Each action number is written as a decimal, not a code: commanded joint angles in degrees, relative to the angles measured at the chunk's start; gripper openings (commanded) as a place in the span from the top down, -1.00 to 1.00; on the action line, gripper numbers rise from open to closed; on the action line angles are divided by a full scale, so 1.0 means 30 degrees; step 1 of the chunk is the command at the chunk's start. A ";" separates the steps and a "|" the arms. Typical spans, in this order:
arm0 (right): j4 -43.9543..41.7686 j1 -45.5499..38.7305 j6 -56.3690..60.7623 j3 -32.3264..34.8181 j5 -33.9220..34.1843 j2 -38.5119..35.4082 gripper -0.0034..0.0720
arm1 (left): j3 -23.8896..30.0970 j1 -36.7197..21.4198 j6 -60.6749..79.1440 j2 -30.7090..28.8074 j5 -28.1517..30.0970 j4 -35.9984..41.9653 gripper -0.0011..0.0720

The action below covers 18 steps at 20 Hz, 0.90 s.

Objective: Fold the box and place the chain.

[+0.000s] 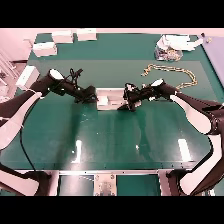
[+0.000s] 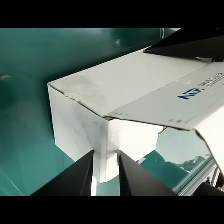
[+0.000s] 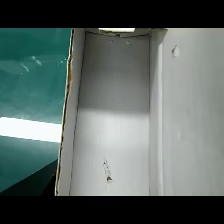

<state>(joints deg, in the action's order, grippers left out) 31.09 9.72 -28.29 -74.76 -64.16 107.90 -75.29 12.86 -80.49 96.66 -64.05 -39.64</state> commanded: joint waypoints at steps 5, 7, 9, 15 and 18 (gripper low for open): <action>-0.0007 0.0000 -0.0015 -0.0007 0.0007 -0.0007 -0.36 | -0.0401 0.0328 -0.1362 0.0000 0.0051 -0.0699 0.43; 0.0000 0.0000 -0.0007 -0.0007 0.0000 -0.0007 -0.36 | -0.0743 0.0590 -0.1676 0.0000 0.0000 -0.1151 0.43; -0.0007 0.0000 -0.0007 -0.0007 0.0007 -0.0007 -0.36 | -0.0874 0.0699 -0.2062 0.0000 -0.0007 -0.1311 0.43; -0.0007 0.0000 -0.0015 -0.0007 0.0007 -0.0007 -0.36 | -0.0874 0.0998 -0.2178 0.0000 0.0015 -0.1355 0.43; -0.0007 0.0000 -0.0007 -0.0007 0.0007 -0.0007 -0.36 | -0.0874 0.1005 -0.2178 0.0000 0.0291 -0.1370 0.43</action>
<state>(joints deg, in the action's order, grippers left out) 31.18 9.65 -28.36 -74.76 -64.18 107.87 -77.84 15.73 -86.87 96.64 -63.79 -43.57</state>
